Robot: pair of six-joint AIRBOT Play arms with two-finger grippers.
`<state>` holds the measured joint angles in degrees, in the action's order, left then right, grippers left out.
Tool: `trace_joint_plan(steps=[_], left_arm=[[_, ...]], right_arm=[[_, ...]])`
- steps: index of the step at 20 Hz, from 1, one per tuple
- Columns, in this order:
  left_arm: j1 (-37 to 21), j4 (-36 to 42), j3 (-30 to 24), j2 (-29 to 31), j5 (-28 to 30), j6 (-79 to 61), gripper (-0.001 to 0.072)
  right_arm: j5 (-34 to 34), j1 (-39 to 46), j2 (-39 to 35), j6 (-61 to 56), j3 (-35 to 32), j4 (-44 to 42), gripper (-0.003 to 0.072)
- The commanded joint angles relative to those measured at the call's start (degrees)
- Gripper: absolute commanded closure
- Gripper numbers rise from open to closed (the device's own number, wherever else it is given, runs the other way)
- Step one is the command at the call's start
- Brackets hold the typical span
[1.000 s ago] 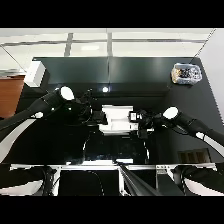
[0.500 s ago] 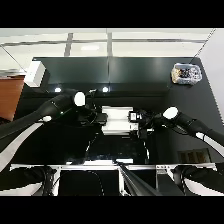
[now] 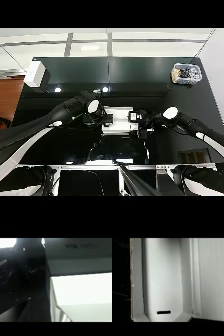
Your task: Fold the box and place the chain.
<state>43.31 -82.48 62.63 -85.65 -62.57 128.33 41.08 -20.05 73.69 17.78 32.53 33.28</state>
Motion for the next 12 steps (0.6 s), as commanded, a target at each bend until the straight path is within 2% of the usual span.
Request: trace_joint_plan(steps=[1, 10, 12], left_arm=[[1.0, 0.7, 0.5, -1.3, -0.5, 2.7, 0.019], [1.1, -0.4, 2.8, -4.0, -2.0, 4.6, 0.0218], [1.6, -0.9, 3.0, -4.0, -2.1, 4.6, 0.0409]], right_arm=[[0.1, -0.1, 0.0, 0.0, 0.0, 0.0, 0.052], [0.1, -0.1, 0.0, 0.0, 0.0, 0.0, 0.052], [0.1, -0.1, 0.0, 0.0, 0.0, 0.0, 0.0519]])
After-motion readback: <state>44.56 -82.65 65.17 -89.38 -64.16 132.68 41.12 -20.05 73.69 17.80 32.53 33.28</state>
